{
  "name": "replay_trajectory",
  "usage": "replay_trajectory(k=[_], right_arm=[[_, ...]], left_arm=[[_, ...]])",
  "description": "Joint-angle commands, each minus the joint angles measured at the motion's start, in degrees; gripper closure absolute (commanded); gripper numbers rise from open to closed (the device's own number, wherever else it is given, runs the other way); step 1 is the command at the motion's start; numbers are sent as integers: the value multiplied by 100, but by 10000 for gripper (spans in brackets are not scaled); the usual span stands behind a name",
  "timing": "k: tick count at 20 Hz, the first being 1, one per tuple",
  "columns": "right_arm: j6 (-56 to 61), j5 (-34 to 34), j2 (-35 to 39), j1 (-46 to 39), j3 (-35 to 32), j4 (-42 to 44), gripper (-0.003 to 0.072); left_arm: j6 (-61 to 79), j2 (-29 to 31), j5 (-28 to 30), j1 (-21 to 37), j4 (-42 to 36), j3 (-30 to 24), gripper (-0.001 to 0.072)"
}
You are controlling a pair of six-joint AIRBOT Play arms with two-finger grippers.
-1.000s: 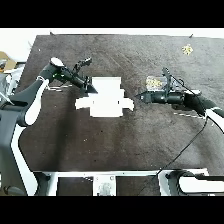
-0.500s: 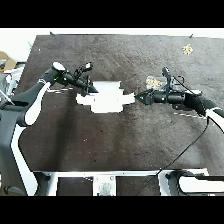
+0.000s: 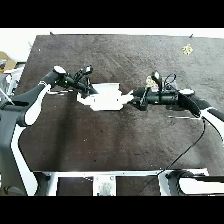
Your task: Fold the box and place the chain.
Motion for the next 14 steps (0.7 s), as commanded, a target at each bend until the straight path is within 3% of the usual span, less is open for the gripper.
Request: replay_trajectory(k=[1,2,3,9,13,14], right_arm=[[-734,-481,4,306,4,-372,83],[-737,-535,4,343,4,-420,76],[-824,-595,2,396,4,-476,-1],[-1182,-822,2,774,4,-1386,-3],[-1027,-1497,-15,1161,4,-1416,7],[-627,-1762,-37,1285,4,-1497,54]], left_arm=[[131,0,92,0,50,-9,697],[210,-2,96,-2,57,-9,697],[232,0,101,0,59,-9,697],[232,0,-2,0,59,-9,695],[232,0,-2,0,37,-7,695],[232,0,-2,0,37,-9,695]])
